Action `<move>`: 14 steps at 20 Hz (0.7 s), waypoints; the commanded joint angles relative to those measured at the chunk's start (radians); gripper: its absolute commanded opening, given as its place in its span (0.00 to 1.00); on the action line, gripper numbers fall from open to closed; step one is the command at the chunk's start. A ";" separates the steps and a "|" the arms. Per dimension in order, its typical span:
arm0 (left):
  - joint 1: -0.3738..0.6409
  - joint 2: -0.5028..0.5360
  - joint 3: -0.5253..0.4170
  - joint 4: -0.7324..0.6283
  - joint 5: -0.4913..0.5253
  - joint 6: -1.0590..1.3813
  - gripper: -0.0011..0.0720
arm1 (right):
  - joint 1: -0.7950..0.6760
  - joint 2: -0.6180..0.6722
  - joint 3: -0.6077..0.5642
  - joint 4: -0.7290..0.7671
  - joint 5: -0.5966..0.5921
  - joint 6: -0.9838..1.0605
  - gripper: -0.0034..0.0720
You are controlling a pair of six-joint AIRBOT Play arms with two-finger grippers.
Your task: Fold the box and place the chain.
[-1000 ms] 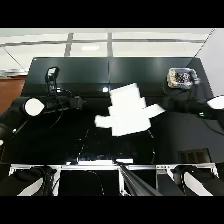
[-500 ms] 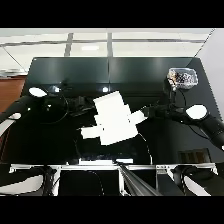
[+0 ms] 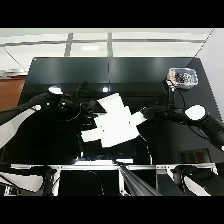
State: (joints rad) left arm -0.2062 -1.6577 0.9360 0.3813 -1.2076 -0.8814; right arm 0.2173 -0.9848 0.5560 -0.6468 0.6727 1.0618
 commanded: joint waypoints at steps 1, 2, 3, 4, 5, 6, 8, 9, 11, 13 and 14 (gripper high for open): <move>-0.020 -0.071 0.071 0.003 -0.213 0.148 0.85 | 0.001 0.000 0.000 0.000 -0.003 0.001 0.07; -0.028 -0.087 0.081 0.005 -0.228 0.151 0.78 | 0.001 0.000 0.000 0.000 -0.003 0.001 0.07; -0.037 -0.100 0.089 0.008 -0.237 0.159 0.78 | 0.001 0.000 0.000 0.000 -0.003 0.001 0.07; -0.047 -0.109 0.097 0.018 -0.244 0.173 0.70 | 0.001 0.000 0.000 0.000 -0.004 0.001 0.07; -0.061 -0.111 0.103 0.047 -0.244 0.192 0.63 | 0.001 0.000 0.000 -0.001 -0.004 0.000 0.07; -0.077 -0.111 0.116 0.087 -0.245 0.206 0.55 | 0.001 0.000 0.000 -0.001 -0.004 0.000 0.07; -0.097 -0.111 0.149 0.163 -0.241 0.206 0.37 | 0.001 0.000 0.000 -0.001 -0.004 0.000 0.07; -0.100 -0.111 0.166 0.185 -0.241 0.205 0.31 | 0.001 0.000 0.000 -0.001 -0.004 0.000 0.07; -0.099 -0.111 0.190 0.187 -0.240 0.199 0.31 | 0.001 0.000 0.000 -0.002 -0.003 0.000 0.07; -0.099 -0.111 0.201 0.183 -0.239 0.193 0.31 | 0.001 0.000 0.000 -0.002 -0.003 0.000 0.07; -0.098 -0.111 0.202 0.183 -0.233 0.192 0.31 | 0.001 0.000 0.000 -0.002 -0.003 0.000 0.07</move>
State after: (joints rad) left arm -0.3004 -1.7668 1.1183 0.5453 -1.4433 -0.6888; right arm 0.2173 -0.9848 0.5560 -0.6479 0.6685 1.0622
